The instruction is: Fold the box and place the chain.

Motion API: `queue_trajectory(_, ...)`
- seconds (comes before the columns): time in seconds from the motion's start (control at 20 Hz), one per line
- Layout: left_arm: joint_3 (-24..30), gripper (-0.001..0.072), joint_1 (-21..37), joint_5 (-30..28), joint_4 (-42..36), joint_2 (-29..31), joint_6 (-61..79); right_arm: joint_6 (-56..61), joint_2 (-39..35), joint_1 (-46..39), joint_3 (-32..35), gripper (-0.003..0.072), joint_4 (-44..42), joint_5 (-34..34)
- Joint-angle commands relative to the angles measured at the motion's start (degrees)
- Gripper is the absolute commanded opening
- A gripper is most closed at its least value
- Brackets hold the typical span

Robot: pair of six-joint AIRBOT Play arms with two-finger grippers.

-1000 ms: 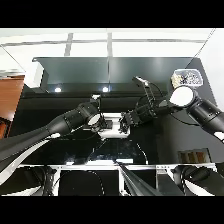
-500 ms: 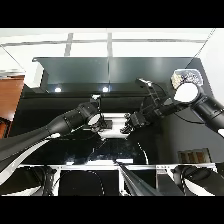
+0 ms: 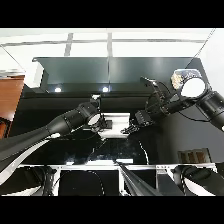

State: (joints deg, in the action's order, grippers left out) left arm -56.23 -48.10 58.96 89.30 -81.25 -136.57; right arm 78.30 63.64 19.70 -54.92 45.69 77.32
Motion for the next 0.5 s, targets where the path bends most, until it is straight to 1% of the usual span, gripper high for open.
queue_trajectory(0.0,0.00,0.0026,0.00,-0.02,0.00,0.00,0.00,-1.70,-0.04,0.48,-0.07,0.0010,-5.25,-0.81)
queue_trajectory(0.1,0.00,0.0026,0.00,-0.02,0.00,0.00,0.00,-1.68,0.04,2.49,-0.04,0.0010,-6.51,-3.32)
queue_trajectory(0.35,0.00,0.0026,0.00,0.00,0.00,0.00,0.00,-1.29,1.88,7.04,1.03,0.0010,-6.32,-13.27)
queue_trajectory(0.45,0.00,0.0026,0.00,0.00,0.00,0.00,0.00,-1.29,2.97,7.56,1.01,0.0012,-5.70,-14.69)
